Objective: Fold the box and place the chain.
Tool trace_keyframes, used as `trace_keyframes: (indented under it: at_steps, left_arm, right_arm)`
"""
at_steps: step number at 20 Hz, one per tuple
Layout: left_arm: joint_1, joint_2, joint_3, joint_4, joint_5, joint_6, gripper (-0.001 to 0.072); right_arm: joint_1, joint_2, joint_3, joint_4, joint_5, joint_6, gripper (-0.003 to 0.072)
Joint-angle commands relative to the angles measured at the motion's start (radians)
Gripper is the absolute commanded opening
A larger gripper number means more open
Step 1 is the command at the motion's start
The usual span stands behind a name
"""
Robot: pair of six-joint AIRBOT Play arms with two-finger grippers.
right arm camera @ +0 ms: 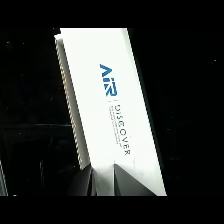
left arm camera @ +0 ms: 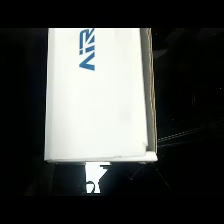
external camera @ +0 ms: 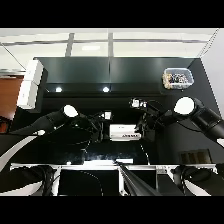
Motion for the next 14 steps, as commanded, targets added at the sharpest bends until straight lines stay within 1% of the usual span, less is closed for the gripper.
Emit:
trace_keyframes:
  at_steps: [1,4,14]
  left_arm:
    - [0.000,0.000,0.000,0.000,0.000,0.000,0.0338]
    - [0.000,0.000,0.000,0.000,0.000,0.000,0.0337]
    - [0.000,0.000,0.000,0.000,0.000,0.000,0.0337]
  right_arm:
    - [0.001,0.001,0.000,-0.001,0.008,0.001,0.0131]
    - [0.001,0.001,0.000,-0.001,0.031,0.002,0.0136]
    - [0.001,0.001,-0.004,-0.001,0.042,0.004,0.0137]
